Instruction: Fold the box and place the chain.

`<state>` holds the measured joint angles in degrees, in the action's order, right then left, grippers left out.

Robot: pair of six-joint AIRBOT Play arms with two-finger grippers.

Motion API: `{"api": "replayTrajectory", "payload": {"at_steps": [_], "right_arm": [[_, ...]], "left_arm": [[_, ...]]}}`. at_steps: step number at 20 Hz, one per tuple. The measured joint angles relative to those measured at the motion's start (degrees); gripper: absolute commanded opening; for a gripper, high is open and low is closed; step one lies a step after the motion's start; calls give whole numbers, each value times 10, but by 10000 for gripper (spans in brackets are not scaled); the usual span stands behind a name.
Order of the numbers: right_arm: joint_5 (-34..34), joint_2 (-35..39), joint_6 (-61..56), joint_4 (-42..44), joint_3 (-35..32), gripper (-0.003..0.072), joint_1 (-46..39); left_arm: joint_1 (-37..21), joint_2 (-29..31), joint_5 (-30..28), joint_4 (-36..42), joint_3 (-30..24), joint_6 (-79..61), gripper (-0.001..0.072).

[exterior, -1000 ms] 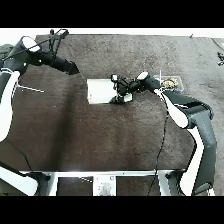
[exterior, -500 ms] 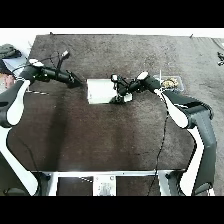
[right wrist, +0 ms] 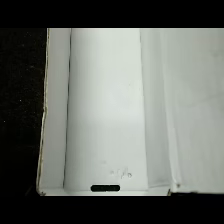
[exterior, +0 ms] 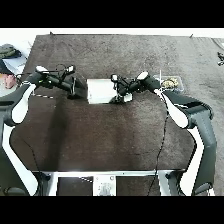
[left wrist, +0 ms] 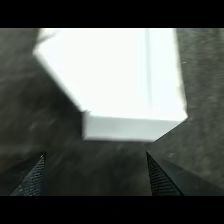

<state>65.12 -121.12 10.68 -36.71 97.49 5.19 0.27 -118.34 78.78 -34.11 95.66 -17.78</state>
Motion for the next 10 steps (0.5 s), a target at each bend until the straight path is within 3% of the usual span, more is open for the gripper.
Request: {"api": "replayTrajectory", "payload": {"at_steps": [10], "right_arm": [[0, 0, 0, 0, 0, 387, 0]], "left_arm": [[21, -2, 0, 27, -30, -58, 720]]}}
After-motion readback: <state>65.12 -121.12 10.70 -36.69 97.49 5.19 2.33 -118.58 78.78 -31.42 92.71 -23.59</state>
